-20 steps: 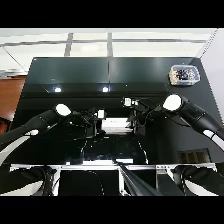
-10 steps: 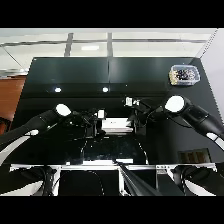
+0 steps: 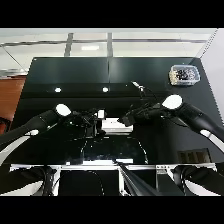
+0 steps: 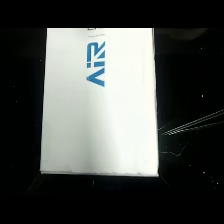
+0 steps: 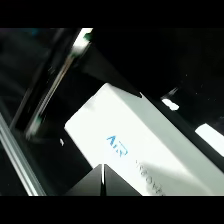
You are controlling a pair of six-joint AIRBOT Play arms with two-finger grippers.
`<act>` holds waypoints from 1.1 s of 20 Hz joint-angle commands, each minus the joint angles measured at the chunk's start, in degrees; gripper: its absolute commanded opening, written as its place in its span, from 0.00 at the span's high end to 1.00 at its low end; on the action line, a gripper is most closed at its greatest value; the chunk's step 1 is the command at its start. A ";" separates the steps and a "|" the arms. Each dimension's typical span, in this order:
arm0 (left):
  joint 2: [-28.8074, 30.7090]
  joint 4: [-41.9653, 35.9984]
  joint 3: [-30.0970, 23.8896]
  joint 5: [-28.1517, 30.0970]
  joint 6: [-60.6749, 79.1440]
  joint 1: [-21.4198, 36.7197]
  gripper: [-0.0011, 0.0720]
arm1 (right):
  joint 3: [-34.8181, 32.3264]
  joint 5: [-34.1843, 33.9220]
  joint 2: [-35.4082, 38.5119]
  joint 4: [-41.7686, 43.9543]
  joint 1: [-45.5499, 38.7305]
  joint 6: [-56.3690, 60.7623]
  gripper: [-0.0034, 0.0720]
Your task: Fold the box and place the chain.
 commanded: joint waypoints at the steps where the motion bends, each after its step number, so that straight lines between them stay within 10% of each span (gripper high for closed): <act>1: -0.04 0.00 0.00 0.09 0.02 -0.02 0.37 | -0.63 -0.31 -6.43 2.64 0.00 4.79 0.93; 8: -0.02 -0.11 0.02 0.11 0.02 -0.02 0.37 | -1.29 0.31 -7.78 -1.60 -0.28 5.18 0.93; 15: 0.90 -0.17 0.24 0.11 -0.94 0.00 0.37 | 2.62 9.11 7.85 -7.72 -12.17 3.23 0.93; 17: 3.08 2.99 1.40 0.20 -5.51 0.37 0.02 | 2.62 12.66 12.00 -14.03 -18.71 7.04 0.93; 22: 6.84 8.83 10.45 -12.50 -17.94 -0.17 0.00 | 2.51 24.63 14.71 -23.54 -27.87 10.82 0.93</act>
